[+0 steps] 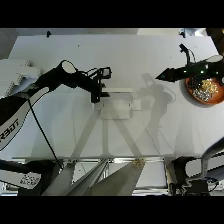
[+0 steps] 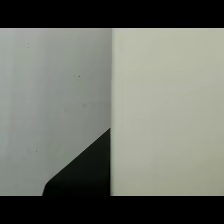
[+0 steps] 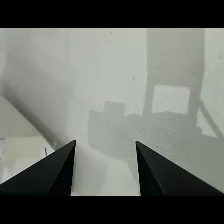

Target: Fold the box and place the chain.

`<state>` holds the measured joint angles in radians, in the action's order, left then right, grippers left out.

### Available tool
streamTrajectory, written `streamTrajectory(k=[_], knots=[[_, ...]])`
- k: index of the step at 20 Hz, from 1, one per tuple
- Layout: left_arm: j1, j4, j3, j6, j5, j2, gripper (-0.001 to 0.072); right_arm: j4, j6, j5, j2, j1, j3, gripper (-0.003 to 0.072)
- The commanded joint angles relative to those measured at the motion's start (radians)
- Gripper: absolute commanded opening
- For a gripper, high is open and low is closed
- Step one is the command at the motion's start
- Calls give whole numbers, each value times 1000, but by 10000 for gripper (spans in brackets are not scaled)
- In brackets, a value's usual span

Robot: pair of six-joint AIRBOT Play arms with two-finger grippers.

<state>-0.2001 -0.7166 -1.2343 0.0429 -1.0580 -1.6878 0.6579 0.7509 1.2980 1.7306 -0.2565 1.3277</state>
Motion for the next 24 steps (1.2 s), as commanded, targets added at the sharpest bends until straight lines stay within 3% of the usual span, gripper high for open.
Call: streamTrajectory(k=[1, 24], knots=[[15, 2, 6, 46, 37, -43, 3, 0, 0, 0, -1, 0, 0, 397], [13, 2, 6, 89, 59, -61, 16, 0, 0, 0, -1, 0, 0, 397]])
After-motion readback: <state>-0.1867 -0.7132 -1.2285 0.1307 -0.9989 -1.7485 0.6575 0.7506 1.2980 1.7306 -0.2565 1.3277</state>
